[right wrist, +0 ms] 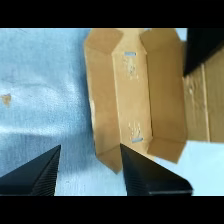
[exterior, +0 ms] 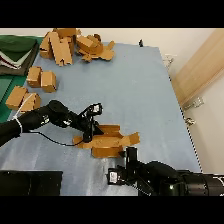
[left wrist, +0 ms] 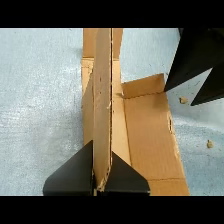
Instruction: Fold the box.
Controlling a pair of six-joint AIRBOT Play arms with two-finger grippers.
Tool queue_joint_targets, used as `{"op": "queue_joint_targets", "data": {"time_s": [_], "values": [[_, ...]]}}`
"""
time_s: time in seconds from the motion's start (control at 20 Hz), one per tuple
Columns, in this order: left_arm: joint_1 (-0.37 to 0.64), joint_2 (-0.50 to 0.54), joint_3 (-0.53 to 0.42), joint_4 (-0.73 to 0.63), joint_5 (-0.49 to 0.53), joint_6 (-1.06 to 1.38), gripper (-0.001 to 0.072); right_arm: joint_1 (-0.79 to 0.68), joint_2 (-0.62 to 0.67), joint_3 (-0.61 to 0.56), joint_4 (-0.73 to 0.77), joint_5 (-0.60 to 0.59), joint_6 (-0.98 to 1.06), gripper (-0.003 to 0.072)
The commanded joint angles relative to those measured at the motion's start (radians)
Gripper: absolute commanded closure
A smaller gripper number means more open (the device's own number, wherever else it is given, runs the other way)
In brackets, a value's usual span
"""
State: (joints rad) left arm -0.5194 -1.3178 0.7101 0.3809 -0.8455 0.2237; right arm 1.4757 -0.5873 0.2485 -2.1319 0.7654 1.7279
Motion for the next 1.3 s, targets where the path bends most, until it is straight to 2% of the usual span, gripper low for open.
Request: {"op": "queue_joint_targets", "data": {"time_s": [0.0,0.1,0.25,0.4,0.6,1.05,1.1,1.15,1.2,1.25], "values": [[0.000,-0.001,0.000,0.001,0.000,0.000,0.0694,0.007,-0.031,-0.008,-0.024,-0.002,-0.005,0.0099],[0.000,-0.001,0.000,0.000,-0.001,0.000,0.0694,0.003,-0.048,-0.009,-0.049,0.003,0.005,0.0099],[0.000,-0.001,0.000,0.000,0.000,0.000,0.0694,-0.061,-0.087,-0.009,-0.171,0.001,0.060,0.0100],[0.000,-0.001,0.000,0.000,0.000,0.000,0.0694,-0.170,-0.109,-0.006,-0.248,-0.075,0.101,0.0100],[0.000,-0.001,0.000,0.000,0.000,0.000,0.0694,-0.269,-0.109,0.011,-0.240,-0.131,0.126,0.0100],[0.000,-0.001,0.000,0.001,0.000,0.000,0.0694,-0.282,-0.109,0.016,-0.188,-0.219,0.123,0.0108],[0.000,-0.001,0.000,0.000,0.000,0.000,0.0694,-0.290,-0.109,0.016,-0.160,-0.236,0.122,0.0178],[0.000,-0.001,0.000,0.001,0.000,0.000,0.0694,-0.306,-0.109,0.016,-0.122,-0.260,0.108,0.0310],[0.000,-0.001,0.000,0.001,0.000,0.000,0.0694,-0.325,-0.109,0.016,-0.090,-0.280,0.067,0.0352],[0.000,-0.001,0.000,0.000,0.000,0.000,0.0694,-0.342,-0.109,0.016,-0.084,-0.290,0.040,0.0322]]}}
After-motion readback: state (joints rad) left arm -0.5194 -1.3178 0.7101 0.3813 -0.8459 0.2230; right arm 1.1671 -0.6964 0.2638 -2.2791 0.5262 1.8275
